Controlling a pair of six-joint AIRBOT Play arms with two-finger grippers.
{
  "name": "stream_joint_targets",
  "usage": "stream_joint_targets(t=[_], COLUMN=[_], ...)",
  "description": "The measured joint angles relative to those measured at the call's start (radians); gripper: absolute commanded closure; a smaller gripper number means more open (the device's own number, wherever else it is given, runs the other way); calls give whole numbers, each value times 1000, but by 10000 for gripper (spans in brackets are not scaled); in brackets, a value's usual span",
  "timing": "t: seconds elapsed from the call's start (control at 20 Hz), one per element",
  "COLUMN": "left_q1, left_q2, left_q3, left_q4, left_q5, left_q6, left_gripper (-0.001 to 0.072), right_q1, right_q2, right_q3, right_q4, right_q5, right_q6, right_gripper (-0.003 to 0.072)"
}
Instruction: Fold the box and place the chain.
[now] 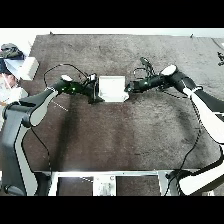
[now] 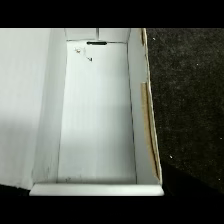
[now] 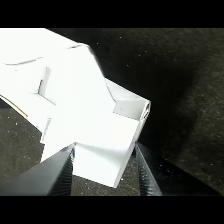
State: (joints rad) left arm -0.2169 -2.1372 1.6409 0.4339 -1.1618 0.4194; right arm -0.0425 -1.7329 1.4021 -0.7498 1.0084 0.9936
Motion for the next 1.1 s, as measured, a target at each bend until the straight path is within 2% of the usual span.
stream_joint_targets(t=[0.75, 1.1], left_q1=[0, 0], left_q2=[0, 0], left_q3=[0, 0], left_q4=[0, 0], left_q5=[0, 0], left_q6=[0, 0], left_gripper=[426, 425], right_q1=[124, 164], right_q2=[-14, -89], right_q3=[66, 174], right_q4=[-271, -380], right_q5=[-48, 5], right_q6=[189, 291], right_gripper=[249, 249])
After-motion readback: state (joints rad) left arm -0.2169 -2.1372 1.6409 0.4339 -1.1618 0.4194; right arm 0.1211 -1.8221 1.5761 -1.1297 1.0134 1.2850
